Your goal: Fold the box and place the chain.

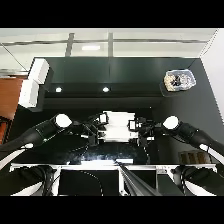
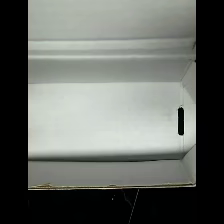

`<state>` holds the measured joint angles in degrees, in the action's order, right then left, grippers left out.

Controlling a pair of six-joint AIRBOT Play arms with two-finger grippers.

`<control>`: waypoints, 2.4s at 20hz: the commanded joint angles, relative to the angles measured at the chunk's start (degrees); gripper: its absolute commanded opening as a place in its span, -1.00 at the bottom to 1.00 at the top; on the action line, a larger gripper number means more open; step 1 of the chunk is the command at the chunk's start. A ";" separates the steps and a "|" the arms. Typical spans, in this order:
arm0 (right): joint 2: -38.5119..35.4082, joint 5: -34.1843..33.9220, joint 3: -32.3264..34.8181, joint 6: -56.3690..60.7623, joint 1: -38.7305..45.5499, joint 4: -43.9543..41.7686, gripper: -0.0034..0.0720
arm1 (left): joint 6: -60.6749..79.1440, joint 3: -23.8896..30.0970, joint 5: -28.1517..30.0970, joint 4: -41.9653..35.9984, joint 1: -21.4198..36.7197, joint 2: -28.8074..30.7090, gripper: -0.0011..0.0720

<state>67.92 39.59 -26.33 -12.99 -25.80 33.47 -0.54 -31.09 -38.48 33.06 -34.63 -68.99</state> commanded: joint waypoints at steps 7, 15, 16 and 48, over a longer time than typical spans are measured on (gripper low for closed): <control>-0.02 0.02 0.02 0.07 -0.02 0.00 0.40 | 1.01 -0.09 0.90 -0.55 -0.87 -0.85 -0.18; -0.02 0.00 0.02 0.07 -0.02 -0.02 0.40 | -39.58 -2.75 -5.05 24.83 11.65 10.05 -0.89; -0.02 0.00 0.02 0.07 -0.02 0.00 0.40 | -45.59 -3.17 -7.37 27.87 16.28 12.44 -0.89; -0.02 -0.02 0.02 0.07 -0.02 0.00 0.40 | -63.52 -0.13 -14.91 -1.84 15.43 4.44 0.74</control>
<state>67.92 39.57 -26.33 -12.93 -25.80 33.47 -63.33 -30.83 -57.47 30.94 -15.79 -65.60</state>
